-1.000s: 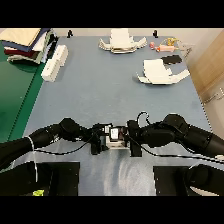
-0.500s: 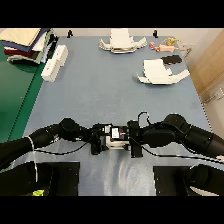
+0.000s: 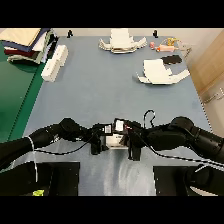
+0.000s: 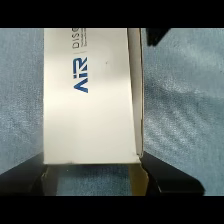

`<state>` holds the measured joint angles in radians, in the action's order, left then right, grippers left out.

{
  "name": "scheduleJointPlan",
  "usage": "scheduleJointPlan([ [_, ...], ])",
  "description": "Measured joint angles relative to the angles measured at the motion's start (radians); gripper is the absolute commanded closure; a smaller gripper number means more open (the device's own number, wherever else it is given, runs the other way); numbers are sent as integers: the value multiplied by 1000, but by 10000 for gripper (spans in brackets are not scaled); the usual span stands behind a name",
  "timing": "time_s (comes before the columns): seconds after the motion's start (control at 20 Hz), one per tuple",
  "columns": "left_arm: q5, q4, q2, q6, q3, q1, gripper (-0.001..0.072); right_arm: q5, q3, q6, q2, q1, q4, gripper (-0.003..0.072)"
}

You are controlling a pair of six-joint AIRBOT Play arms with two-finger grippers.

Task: Fold the box.

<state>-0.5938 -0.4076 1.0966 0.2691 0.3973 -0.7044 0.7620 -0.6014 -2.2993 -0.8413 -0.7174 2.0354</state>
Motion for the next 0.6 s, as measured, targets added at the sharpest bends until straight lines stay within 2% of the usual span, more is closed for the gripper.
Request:
scheduleJointPlan([
  [0.2, 0, 0, 0, 0, 0, 0, 223, -277, 153, 94, 88, -39, 96, 688],
  [0.35, 0, 0, 0, 0, 0, 0, 223, -478, 270, 156, 153, -116, 111, 687],
  [0.6, 0, 0, 0, 0, 0, 0, 223, -600, 337, 190, 154, -187, 50, 685],
])
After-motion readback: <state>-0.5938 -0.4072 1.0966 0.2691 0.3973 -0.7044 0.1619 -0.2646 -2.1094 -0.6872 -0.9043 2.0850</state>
